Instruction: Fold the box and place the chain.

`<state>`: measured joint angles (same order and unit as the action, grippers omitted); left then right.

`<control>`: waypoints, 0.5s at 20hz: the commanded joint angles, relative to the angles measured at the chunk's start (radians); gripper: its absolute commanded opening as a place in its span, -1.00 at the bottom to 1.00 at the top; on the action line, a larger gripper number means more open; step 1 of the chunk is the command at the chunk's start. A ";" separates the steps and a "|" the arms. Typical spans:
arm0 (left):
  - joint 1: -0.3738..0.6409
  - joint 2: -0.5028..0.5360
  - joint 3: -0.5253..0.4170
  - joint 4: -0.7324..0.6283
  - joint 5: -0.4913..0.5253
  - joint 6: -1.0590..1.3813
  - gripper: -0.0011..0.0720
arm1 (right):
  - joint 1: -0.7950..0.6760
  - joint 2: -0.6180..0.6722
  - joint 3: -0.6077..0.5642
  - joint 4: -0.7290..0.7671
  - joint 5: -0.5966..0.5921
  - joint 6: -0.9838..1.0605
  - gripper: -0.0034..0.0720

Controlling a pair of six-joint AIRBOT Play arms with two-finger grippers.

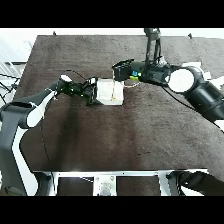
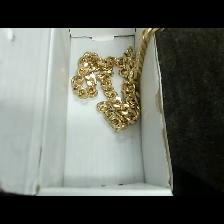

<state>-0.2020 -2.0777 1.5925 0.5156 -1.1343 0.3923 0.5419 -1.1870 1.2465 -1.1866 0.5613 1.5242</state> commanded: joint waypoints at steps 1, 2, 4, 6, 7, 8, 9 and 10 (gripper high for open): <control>0.000 0.000 0.000 0.000 0.000 0.000 0.50 | 0.014 -0.093 -0.004 0.000 -0.042 0.045 -0.88; 0.000 0.000 0.000 0.000 0.000 0.000 0.50 | 0.016 -0.133 -0.004 0.000 -0.054 0.053 -0.88; 0.000 0.000 0.000 0.000 0.000 0.000 0.50 | 0.020 -0.232 -0.004 0.000 -0.095 0.055 -0.88; 0.000 0.000 0.000 0.000 0.000 0.000 0.50 | 0.019 -0.341 -0.004 0.000 -0.154 0.054 -0.88; 0.000 0.000 0.000 0.000 0.000 0.000 0.50 | 0.019 -0.390 -0.004 0.000 -0.188 0.055 -0.88; 0.000 0.000 0.000 0.000 0.000 0.000 0.50 | 0.018 -0.422 -0.004 0.000 -0.209 0.055 -0.88; 0.000 0.000 0.000 0.000 0.000 0.000 0.50 | 0.017 -0.439 -0.004 0.000 -0.216 0.060 -0.88; 0.000 0.000 0.000 0.000 0.000 0.000 0.50 | 0.013 -0.438 -0.003 0.001 -0.215 0.075 -0.88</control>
